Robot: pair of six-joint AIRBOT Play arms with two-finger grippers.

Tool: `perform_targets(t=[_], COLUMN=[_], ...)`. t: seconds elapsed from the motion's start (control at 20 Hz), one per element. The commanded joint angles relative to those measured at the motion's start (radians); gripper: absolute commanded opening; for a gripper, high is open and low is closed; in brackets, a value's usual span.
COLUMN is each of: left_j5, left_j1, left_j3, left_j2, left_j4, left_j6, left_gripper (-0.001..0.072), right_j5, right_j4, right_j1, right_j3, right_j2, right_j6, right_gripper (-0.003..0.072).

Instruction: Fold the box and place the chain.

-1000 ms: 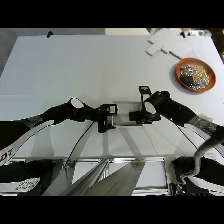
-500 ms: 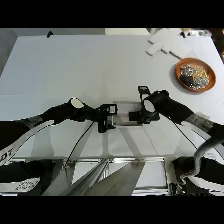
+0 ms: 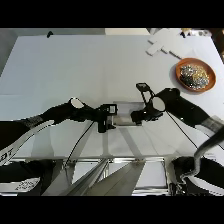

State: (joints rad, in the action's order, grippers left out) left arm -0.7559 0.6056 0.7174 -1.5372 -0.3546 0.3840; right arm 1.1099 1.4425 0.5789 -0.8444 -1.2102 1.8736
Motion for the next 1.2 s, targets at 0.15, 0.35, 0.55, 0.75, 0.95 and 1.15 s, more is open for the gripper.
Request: perform_targets(t=[0.15,0.35,0.55,0.75,0.95,1.15], left_j5=[-0.004,-0.004,-0.004,-0.004,-0.004,-0.004], left_j1=[0.001,0.0,0.0,0.0,0.0,0.0], left_j3=[0.0,0.0,0.0,0.0,0.0,0.0], left_j2=[0.001,0.001,0.001,0.001,0.001,0.001], left_j4=[0.0,0.001,0.001,0.001,0.001,0.001], left_j6=[0.0,0.0,0.0,0.0,0.0,0.0], left_gripper=[0.0009,0.0009,0.0009,0.0009,0.0009,0.0009], right_j5=[0.209,0.128,0.053,-0.005,-0.022,-0.105], right_j4=[0.014,0.12,0.125,0.109,0.09,0.048], right_j1=[-0.207,-0.448,-0.704,-0.852,-0.905,-0.906], right_j3=[-0.196,-0.346,-0.437,-0.53,-0.568,-0.568], right_j2=[0.165,0.128,-0.059,-0.28,-0.419,-0.465], right_j6=[-0.226,-0.32,-0.357,-0.357,-0.355,-0.354], right_gripper=[0.0462,0.0396,0.039,0.0296,0.0296,0.0296])
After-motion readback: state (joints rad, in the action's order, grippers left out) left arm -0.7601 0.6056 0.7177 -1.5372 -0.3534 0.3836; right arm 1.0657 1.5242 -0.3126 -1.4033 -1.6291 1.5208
